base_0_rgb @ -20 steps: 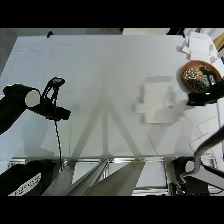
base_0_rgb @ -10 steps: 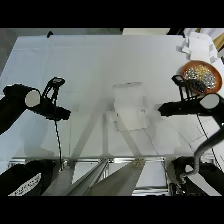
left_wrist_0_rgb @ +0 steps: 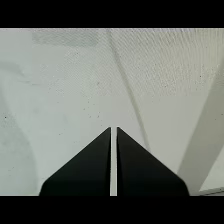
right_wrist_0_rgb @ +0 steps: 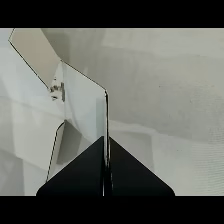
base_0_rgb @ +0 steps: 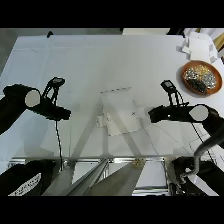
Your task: Fold the box and place the chain.
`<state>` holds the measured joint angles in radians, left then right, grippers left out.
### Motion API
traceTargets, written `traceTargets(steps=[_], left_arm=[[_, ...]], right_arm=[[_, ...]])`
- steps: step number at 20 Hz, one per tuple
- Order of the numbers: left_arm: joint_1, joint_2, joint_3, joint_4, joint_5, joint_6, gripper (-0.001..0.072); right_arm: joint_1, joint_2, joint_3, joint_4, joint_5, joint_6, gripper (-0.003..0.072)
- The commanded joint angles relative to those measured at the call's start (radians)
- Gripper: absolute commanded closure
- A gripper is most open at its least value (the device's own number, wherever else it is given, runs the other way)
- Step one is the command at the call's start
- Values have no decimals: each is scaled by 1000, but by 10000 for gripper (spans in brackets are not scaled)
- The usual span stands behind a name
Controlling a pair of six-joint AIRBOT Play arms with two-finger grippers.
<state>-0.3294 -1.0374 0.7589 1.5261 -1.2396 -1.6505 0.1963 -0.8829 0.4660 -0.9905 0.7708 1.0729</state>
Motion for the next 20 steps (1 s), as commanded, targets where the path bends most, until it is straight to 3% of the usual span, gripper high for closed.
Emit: traceTargets(steps=[1, 3, 5, 8, 12, 16, 20], left_arm=[[-1, 0, 0, -66, 41, 9, 659], [-1, -3, 0, -212, 134, 103, 371], [-1, -18, 0, -444, 231, 334, 272], [1, -103, 0, -766, 315, 671, 211], [0, -283, 0, -1089, 317, 1020, 197], [-2, -380, 0, -1204, 365, 1140, 195], [-34, -403, 0, -1234, 388, 1247, 199]], right_arm=[[16, 3, -3, 0, -10, 2, 668], [16, 3, -3, 0, -10, 2, 668], [16, 3, -3, 0, -10, 2, 668], [16, 3, -3, 0, -9, 2, 668], [16, 3, -3, 0, -9, 2, 668], [16, 3, -3, 0, -9, 2, 668], [16, 3, -3, 0, -9, 2, 668]])
